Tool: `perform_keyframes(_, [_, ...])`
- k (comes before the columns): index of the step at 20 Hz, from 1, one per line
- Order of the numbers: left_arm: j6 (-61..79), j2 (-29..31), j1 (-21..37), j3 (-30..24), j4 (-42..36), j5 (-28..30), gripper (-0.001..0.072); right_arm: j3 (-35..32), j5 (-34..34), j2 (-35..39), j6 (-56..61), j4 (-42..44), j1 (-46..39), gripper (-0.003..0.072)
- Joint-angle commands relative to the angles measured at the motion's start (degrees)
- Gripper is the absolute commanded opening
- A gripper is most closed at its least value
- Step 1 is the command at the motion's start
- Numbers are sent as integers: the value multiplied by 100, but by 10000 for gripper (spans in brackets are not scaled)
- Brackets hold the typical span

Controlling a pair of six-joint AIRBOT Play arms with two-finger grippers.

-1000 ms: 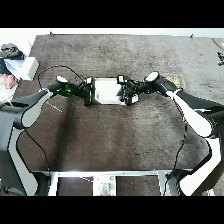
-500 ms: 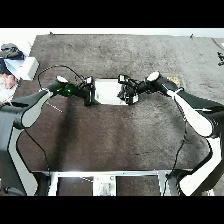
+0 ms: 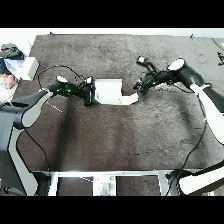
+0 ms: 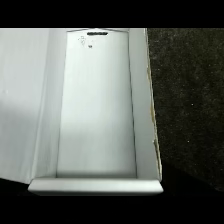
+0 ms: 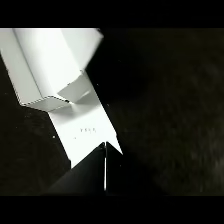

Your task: Fold the box and place the chain.

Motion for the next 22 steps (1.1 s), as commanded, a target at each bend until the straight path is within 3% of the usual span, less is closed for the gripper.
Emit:
perform_keyframes(1, [2, -2, 2, 0, 0, 2, 534, -31, 142, 190, 2315, -367, -400, 12])
perform_keyframes(6, [2, -2, 2, 2, 0, 2, 534, -820, -435, 188, 3696, -553, -706, 12])
perform_keyframes(10, [2, -2, 2, 2, 0, 2, 534, -1394, -1064, 138, 3644, 282, -511, 11])
perform_keyframes(18, [2, -2, 2, 0, 0, 2, 534, -1425, -970, -496, 3040, 1705, 186, 16])
perform_keyframes(19, [2, -2, 2, 2, 0, 0, 534, -1408, -949, -496, 3042, 1908, 186, 114])
perform_keyframes(20, [2, -2, 2, 0, 0, 2, 534, -1331, -885, -496, 3042, 1910, 186, 279])
perform_keyframes(21, [2, -2, 2, 0, 0, 2, 534, -1226, -785, -492, 3040, 1845, 186, 326])
perform_keyframes(22, [2, -2, 2, 0, 0, 2, 534, -1104, -682, -492, 3042, 1794, 190, 326])
